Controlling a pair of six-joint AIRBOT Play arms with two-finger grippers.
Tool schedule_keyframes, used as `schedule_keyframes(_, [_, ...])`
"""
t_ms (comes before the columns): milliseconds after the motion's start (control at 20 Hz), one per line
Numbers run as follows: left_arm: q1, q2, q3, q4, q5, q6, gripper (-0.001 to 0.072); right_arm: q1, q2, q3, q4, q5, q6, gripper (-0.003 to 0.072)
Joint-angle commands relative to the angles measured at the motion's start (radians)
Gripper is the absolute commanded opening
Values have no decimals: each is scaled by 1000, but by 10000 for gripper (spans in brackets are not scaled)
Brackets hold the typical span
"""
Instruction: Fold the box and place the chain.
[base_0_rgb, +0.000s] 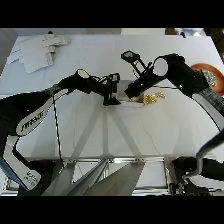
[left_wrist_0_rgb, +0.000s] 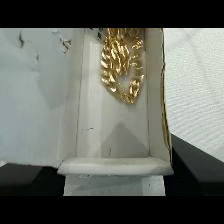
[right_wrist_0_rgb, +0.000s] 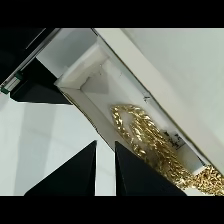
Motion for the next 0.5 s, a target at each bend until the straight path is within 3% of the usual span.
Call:
schedule_keyframes(0, [0, 0, 0, 0, 0, 0, 395, 1, 5, 1, -4, -17, 0, 136])
schedule_keyframes(200, [0, 0, 0, 0, 0, 0, 395, -1, 108, 1, -39, -10, -49, 137])
schedule_keyframes(400, [0, 0, 0, 0, 0, 0, 395, -54, 259, 1, -74, 48, -296, 138])
schedule_keyframes(450, [0, 0, 0, 0, 0, 0, 395, -82, 282, 0, -76, 66, -357, 194])
